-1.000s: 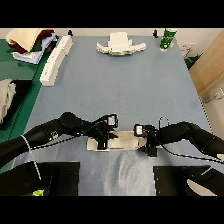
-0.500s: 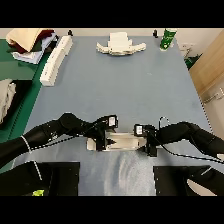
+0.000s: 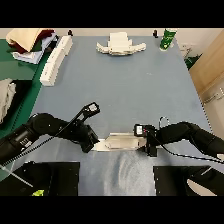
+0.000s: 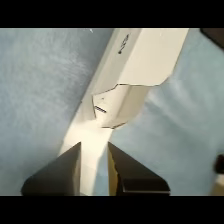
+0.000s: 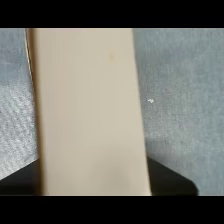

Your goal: Fold the box.

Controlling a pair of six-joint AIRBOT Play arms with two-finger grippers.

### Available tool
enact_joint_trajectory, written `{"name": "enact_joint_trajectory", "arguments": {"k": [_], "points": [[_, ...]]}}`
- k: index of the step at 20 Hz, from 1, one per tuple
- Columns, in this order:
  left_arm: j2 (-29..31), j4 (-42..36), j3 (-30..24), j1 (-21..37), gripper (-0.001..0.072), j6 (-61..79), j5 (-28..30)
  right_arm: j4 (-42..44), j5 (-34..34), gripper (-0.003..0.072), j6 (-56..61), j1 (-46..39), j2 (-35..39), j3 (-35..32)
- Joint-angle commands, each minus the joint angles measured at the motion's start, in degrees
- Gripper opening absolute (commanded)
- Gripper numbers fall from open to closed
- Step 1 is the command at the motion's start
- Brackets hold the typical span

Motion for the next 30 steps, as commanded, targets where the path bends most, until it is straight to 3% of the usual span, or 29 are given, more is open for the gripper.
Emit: {"name": "enact_joint_trajectory", "arguments": {"k": [1,6,12,17,20,30], "points": [[3.3,-6.9,0.0,-1.1,0.0228,-10.9,-5.4,0.0,0.0,0.0514,0.0,0.0,0.0,0.1],[-5.7,-16.6,0.9,-7.6,0.0228,-12.5,6.4,0.0,0.0,0.0514,0.0,0.0,0.0,0.1],[-19.0,-17.1,10.2,-7.0,0.0228,-12.4,13.2,0.0,0.0,0.0514,0.0,0.0,0.0,0.1],[-26.4,-16.9,13.0,-3.0,0.0228,-12.9,13.1,0.0,0.0,0.0514,0.0,0.0,0.0,0.1],[-29.0,-16.9,13.0,0.5,0.0229,-15.1,9.7,0.0,0.0,0.0514,0.0,0.0,0.0,0.1],[-35.3,-17.8,13.1,0.3,0.0228,-15.0,7.0,0.0,0.0,0.0514,0.0,0.0,0.0,0.1]]}}
